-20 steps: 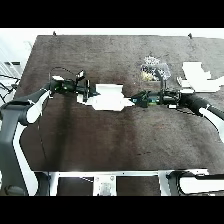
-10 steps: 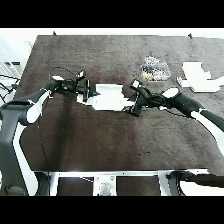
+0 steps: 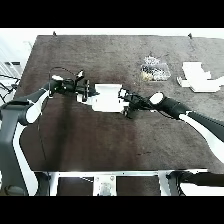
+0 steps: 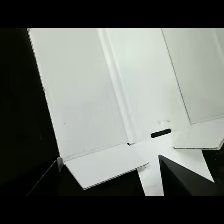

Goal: Fold the box and place the chain.

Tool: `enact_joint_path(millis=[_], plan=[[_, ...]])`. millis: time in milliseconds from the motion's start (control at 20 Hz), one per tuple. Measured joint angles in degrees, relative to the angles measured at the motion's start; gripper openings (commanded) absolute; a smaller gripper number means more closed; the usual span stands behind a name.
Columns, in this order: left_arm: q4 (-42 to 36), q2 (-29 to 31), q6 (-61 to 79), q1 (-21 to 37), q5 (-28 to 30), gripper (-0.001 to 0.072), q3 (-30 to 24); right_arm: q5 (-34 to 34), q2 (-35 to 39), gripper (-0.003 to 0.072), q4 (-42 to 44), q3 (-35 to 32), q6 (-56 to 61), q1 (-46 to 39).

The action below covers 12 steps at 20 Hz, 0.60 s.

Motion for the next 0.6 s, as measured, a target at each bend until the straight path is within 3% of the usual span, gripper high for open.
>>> enact_joint_path(millis=[350,600], plan=[[0.0,0.02,0.0,-0.07,-0.04,0.002,0.0,-3.23,2.47,0.0704,-0.15,0.0,0.15,0.87],[0.17,0.0,-0.07,-0.17,-0.52,0.002,-0.04,-0.37,5.31,0.0704,-0.13,-0.17,0.81,0.94]])
